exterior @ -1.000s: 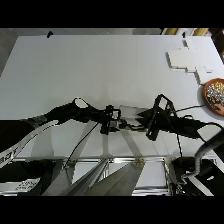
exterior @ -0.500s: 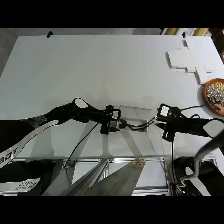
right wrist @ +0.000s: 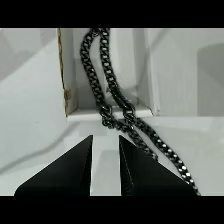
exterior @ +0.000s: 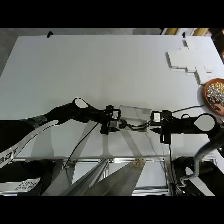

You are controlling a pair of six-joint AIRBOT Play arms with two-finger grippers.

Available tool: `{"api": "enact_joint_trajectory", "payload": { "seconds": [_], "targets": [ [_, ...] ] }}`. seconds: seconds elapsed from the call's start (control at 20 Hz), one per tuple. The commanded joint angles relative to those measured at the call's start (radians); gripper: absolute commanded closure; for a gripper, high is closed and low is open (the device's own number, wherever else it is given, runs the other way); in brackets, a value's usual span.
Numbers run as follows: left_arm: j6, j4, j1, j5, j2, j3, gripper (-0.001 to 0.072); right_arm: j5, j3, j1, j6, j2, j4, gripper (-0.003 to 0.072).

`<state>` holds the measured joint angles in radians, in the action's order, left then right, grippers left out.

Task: Fold the box and place the chain.

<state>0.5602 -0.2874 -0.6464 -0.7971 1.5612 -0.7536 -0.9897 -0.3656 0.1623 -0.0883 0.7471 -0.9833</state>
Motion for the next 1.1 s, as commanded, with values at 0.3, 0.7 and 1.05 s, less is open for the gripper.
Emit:
{"api": "enact_joint_trajectory", "payload": {
  "seconds": [0.3, 0.7, 1.05],
  "targets": [
    [0.000, 0.000, 0.000, 0.000, 0.000, 0.000, 0.0679, 0.047, 0.001, 0.017, 0.043, 0.021, 0.024, 0.0498],
    [0.000, 0.000, 0.001, 0.000, 0.000, 0.000, 0.0679, 0.039, 0.001, 0.017, 0.045, 0.056, 0.027, 0.0511],
    [0.000, 0.000, 0.001, 0.000, 0.000, 0.000, 0.0679, 0.024, 0.001, 0.017, 0.043, 0.055, 0.055, 0.0636]
  ]
}}
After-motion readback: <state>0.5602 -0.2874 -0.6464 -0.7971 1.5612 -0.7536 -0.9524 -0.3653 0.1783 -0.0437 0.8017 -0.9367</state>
